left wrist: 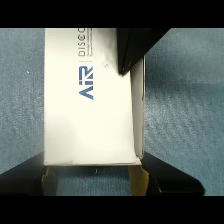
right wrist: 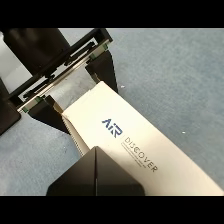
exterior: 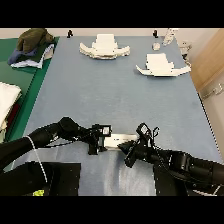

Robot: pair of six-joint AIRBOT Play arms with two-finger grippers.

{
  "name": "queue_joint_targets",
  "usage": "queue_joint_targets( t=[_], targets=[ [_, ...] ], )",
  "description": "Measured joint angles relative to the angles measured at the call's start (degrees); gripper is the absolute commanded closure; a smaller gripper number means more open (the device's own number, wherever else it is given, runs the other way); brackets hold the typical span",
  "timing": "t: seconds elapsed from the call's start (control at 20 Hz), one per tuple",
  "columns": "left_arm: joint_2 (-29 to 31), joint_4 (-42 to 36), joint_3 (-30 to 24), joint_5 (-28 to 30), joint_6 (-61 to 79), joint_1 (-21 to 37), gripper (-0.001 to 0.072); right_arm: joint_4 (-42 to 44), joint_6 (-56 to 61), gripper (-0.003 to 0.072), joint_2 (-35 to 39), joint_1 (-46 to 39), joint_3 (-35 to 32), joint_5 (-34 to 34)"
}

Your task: Fold the box.

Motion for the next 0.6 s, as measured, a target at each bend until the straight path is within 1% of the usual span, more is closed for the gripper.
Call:
queue_joint_targets(
  t=[0.45,0.6],
  targets=[
    [0.00,0.02,0.00,-0.02,0.00,0.00,0.0198,-0.04,-0.02,0.0677,-0.31,0.02,-0.04,-1.16],
    [0.00,0.00,0.00,-0.02,0.00,0.00,0.0198,-0.07,-0.02,0.0677,0.63,0.00,0.28,-2.40]
  ],
)
